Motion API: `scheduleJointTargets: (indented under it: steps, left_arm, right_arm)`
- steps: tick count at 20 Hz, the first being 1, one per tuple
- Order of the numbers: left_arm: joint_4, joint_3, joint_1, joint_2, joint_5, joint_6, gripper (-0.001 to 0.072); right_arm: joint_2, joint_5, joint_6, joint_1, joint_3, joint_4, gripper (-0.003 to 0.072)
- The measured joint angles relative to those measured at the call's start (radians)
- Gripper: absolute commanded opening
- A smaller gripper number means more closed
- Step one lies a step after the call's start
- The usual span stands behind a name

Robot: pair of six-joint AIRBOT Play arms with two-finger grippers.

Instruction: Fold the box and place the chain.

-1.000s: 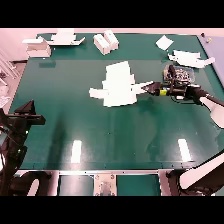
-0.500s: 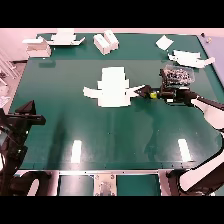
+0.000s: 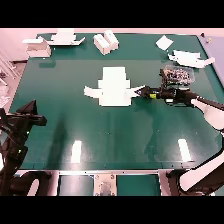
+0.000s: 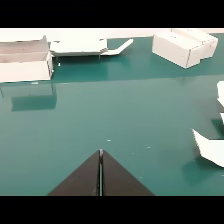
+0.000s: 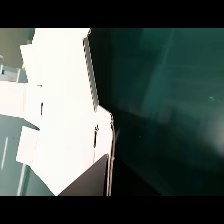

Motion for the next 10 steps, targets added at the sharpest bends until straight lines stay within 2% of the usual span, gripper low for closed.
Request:
scheduleJointTargets:
  steps: [1,2,3,6,10]
  left_arm:
    - [0.000,0.000,0.000,0.000,-0.008,-0.001,0.0070]
    - [0.000,0.000,0.000,0.000,-0.023,-0.001,0.0333]
    - [0.000,0.001,0.000,0.000,-0.048,-0.001,0.0373]
    - [0.001,0.008,0.000,-0.023,-0.100,0.002,0.0374]
    - [0.002,0.037,0.000,-0.108,-0.131,0.003,0.0373]
  right_arm:
    - [0.000,-0.004,-0.002,0.000,0.000,0.000,0.0000]
    - [0.000,-0.006,-0.003,-0.001,0.000,-0.002,0.0000]
    - [0.000,-0.008,-0.003,-0.001,0.000,-0.003,0.0000]
    - [0.000,-0.012,-0.004,-0.001,0.000,-0.005,0.0000]
    - [0.000,-0.013,-0.005,-0.001,0.000,-0.007,0.0000]
